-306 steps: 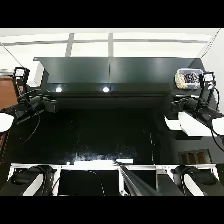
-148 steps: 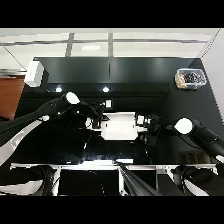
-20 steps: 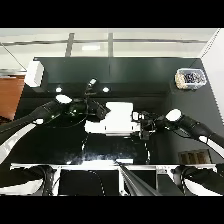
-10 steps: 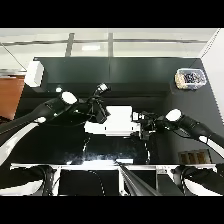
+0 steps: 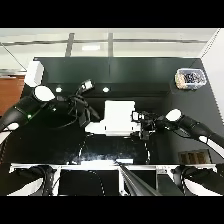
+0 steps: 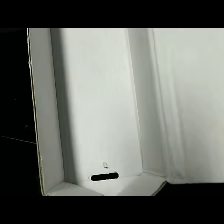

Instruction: Fold the box and place the chain.

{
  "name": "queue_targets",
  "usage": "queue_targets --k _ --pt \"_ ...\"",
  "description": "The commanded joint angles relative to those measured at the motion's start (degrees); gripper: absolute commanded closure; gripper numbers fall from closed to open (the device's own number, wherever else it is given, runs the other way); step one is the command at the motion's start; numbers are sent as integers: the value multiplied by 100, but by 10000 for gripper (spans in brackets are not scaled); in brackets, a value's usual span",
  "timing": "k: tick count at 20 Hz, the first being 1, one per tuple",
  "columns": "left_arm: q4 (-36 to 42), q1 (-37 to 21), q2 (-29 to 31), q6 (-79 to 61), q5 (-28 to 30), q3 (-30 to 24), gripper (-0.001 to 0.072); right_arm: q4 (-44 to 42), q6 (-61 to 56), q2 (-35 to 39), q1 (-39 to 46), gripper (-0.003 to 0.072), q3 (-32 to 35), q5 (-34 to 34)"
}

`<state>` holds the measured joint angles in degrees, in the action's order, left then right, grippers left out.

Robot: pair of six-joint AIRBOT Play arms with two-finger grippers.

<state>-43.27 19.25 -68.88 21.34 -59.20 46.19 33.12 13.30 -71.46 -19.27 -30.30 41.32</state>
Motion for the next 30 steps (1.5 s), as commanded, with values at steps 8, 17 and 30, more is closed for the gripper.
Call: queue_targets --k 8,17,30 --pt "-579 839 -437 -1908 1611 -673 66 0 2 -4 -2 527 2 9" --pt "487 1008 -555 -1902 1626 -673 434 -2 2 -4 -2 527 2 22" --pt "1224 1067 -916 -1816 1423 -675 535 0 2 -4 -2 527 2 24"
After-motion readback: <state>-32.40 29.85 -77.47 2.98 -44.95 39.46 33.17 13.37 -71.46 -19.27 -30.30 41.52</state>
